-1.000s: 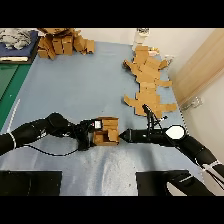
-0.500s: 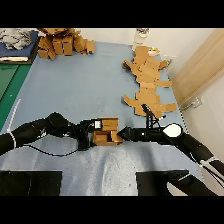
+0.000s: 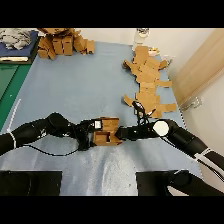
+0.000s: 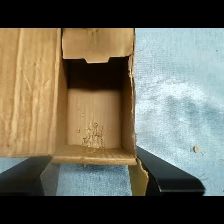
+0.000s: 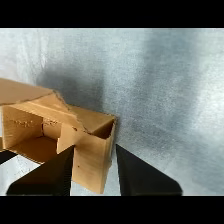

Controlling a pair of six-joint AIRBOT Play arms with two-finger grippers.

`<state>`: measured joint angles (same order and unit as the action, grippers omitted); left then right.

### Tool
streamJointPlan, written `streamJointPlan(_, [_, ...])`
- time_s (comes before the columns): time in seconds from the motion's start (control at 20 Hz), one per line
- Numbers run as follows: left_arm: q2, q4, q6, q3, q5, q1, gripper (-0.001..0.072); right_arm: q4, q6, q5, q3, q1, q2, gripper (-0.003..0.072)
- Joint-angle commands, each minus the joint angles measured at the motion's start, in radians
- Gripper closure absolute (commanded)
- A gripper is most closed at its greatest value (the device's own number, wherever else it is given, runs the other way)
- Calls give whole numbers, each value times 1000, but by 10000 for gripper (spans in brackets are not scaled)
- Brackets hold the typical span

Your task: Fold the box.

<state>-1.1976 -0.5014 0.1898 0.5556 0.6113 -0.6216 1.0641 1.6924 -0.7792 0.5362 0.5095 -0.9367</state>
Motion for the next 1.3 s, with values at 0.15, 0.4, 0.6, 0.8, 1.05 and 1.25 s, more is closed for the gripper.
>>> streamJointPlan(0.15, [0,0,0,0,2,0,192,240,315,-57,53,126,-46,303])
streamJointPlan(0.4, [1,0,0,0,1,0,192,319,388,-110,143,188,-166,303])
streamJointPlan(0.6, [0,0,0,0,2,0,191,394,449,-189,245,216,-237,303])
streamJointPlan(0.8, [1,0,0,0,0,0,192,399,475,-269,328,216,-296,303])
streamJointPlan(1.05, [1,0,0,0,-1,0,192,405,510,-349,365,241,-334,303])
streamJointPlan(1.25, [1,0,0,0,-1,-1,192,387,521,-364,370,258,-335,303])
